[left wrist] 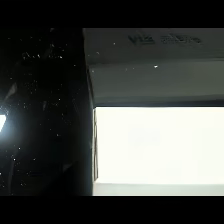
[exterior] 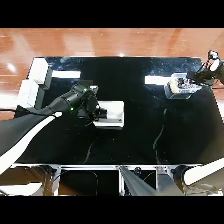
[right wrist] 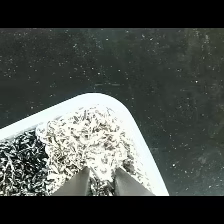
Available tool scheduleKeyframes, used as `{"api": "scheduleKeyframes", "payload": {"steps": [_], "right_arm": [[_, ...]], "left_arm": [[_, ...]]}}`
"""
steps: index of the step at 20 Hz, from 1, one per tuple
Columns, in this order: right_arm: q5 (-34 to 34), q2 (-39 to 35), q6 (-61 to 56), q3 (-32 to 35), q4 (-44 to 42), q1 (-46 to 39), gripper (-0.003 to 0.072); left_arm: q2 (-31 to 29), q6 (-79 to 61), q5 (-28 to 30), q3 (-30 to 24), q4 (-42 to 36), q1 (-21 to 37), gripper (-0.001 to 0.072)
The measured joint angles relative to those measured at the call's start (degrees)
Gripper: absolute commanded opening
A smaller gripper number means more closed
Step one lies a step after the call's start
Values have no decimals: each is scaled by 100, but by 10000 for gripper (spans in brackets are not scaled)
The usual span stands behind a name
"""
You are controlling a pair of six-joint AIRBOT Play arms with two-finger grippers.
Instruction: Fold the box and place the chain.
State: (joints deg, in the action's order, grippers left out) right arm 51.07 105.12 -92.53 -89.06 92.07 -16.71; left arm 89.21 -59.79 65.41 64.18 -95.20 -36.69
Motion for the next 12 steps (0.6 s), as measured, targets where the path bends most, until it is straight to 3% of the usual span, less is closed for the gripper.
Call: {"api": "scheduleKeyframes", "payload": {"steps": [6,12], "right_arm": [[291,-140,46,-269,-24,0,11],[608,-802,219,-769,-199,0,11]], "left_arm": [[0,0,2,0,2,0,25],[0,0,2,0,15,0,25]]}}
